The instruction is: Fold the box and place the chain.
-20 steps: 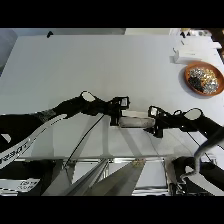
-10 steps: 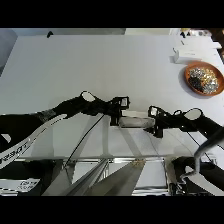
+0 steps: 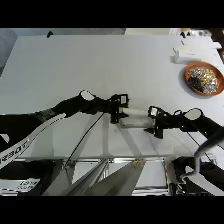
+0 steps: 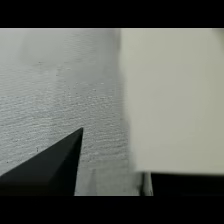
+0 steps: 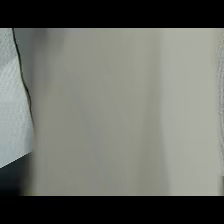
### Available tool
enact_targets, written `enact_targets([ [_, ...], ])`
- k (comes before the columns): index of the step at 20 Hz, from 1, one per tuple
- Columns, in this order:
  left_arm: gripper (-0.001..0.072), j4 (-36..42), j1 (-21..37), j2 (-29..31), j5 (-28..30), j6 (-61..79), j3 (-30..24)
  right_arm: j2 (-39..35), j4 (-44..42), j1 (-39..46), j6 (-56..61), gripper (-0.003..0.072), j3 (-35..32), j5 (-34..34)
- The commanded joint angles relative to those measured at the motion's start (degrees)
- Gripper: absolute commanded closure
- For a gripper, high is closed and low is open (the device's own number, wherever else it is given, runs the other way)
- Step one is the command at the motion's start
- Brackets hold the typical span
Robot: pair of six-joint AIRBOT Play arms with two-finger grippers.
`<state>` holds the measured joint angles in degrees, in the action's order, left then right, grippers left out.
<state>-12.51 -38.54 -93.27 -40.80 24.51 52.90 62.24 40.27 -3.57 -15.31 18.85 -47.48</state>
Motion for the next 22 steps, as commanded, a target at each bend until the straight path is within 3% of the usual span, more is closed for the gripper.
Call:
enact_targets([
  [1, 0.0134, -0.46, 0.02, 1.07, -1.11, 0.13, -0.02, -0.02, -0.22, 0.00, 0.02, 0.0287, 0.07, 0.11],
  [7, 0.0127, -8.72, 0.44, 5.90, -1.16, -3.08, -0.02, -0.02, -0.20, 0.00, 0.02, 0.0287, 0.07, 0.11],
  [8, 0.0070, -10.23, 0.79, 6.69, -1.25, -4.83, -0.02, -0.02, -0.20, 0.00, 0.02, 0.0287, 0.07, 0.13],
  [12, 0.0057, -17.05, 2.71, 10.25, -1.66, -13.62, -0.02, -0.02, -0.22, 0.00, 0.02, 0.0287, 0.07, 0.11],
  [18, 0.0061, -27.96, 5.05, 18.23, -8.04, -24.35, -0.02, -0.02, -0.20, 0.00, 0.02, 0.0287, 0.07, 0.11],
  [20, 0.0102, -28.92, 4.92, 21.22, -10.43, -26.95, -0.02, -0.02, -0.20, 0.00, 0.02, 0.0287, 0.07, 0.11],
  [21, 0.0197, -28.72, 4.74, 22.71, -11.72, -28.50, -0.02, -0.02, -0.20, 0.00, 0.02, 0.0287, 0.07, 0.11],
  [22, 0.0338, -28.70, 4.46, 23.89, -13.03, -29.27, -0.02, -0.02, -0.20, 0.00, 0.02, 0.0287, 0.07, 0.11],
])
